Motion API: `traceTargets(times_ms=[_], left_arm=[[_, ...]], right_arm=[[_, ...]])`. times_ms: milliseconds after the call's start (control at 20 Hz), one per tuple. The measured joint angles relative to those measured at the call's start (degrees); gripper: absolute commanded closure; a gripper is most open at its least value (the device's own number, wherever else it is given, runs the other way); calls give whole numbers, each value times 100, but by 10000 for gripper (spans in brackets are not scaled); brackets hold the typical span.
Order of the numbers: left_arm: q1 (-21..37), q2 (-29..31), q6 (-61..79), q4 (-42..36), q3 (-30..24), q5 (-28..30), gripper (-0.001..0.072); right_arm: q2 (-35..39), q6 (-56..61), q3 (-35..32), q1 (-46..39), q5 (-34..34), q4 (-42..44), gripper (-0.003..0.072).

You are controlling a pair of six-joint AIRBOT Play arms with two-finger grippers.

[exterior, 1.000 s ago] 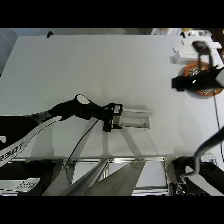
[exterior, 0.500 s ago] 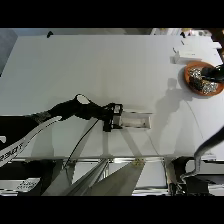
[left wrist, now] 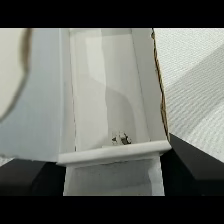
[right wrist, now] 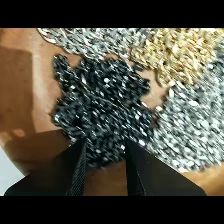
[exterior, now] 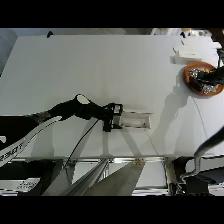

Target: Fold the box and place the chain.

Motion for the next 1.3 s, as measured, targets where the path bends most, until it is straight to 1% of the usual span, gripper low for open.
traceTargets(times_ms=[200, 250, 350, 600, 700, 850, 1050, 1300], left_arm=[[0, 2, 0, 0, 0, 0, 525], [0, 0, 0, 2, 0, 0, 525], [0, 0, 0, 0, 0, 0, 525], [0, 0, 0, 2, 0, 0, 525], [0, 0, 0, 0, 0, 0, 525], [0, 0, 0, 0, 0, 0, 525], [0, 0, 0, 0, 0, 0, 525], [0, 0, 0, 2, 0, 0, 525]], right_arm=[[-90, -76, 2, -4, -94, 162, 456], [-129, -90, 2, -4, -101, 188, 515], [-192, -118, 2, -4, -116, 225, 666], [-109, -173, 2, -4, 20, 249, 666], [114, -304, 2, -4, 179, 256, 666], [664, -444, 2, -7, 505, 328, 666], [1523, -675, 2, -7, 1043, 975, 666], [2518, -992, 2, 92, 1963, 2321, 666]])
